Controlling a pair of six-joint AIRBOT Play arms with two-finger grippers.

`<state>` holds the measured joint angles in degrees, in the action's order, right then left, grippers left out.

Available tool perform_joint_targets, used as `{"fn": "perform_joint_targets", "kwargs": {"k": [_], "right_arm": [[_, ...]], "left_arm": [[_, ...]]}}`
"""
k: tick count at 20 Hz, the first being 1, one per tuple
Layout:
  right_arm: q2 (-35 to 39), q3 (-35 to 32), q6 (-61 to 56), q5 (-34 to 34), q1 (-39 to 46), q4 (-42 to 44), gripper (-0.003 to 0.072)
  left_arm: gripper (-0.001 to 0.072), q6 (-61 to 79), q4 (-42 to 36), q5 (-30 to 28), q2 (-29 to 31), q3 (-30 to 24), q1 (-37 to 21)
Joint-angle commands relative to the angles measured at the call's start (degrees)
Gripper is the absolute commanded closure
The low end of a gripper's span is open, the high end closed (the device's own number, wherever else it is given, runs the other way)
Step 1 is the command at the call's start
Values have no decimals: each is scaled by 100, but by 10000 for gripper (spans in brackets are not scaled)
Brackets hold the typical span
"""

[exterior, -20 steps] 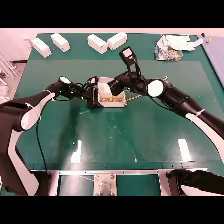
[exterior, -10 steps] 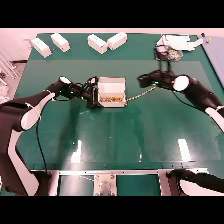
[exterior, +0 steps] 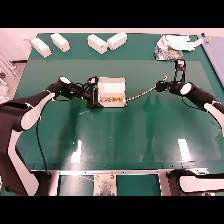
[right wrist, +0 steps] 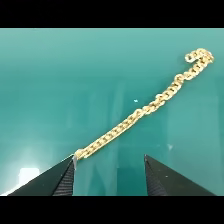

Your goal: Fold the box and place the chain.

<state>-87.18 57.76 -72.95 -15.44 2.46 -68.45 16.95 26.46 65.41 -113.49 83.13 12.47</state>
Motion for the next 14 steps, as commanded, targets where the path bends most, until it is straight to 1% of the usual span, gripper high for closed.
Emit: {"fn": "perform_joint_targets", "kwargs": {"k": [1,2,7,8,10,14], "right_arm": [[-457,291,-188,151,44,-20,178],[-538,376,-188,151,46,-22,202],[-859,778,-188,144,50,-26,205],[-907,813,-192,149,52,-24,207],[-962,839,-195,149,55,-92,258],[-994,852,-245,83,127,-127,260]], "left_arm": [[141,2,2,0,4,2,-2],[141,2,2,0,4,2,-2],[141,2,2,2,4,2,-2],[141,2,2,0,4,2,-2],[141,2,2,7,4,2,-2],[141,2,2,9,4,2,-2]]}}
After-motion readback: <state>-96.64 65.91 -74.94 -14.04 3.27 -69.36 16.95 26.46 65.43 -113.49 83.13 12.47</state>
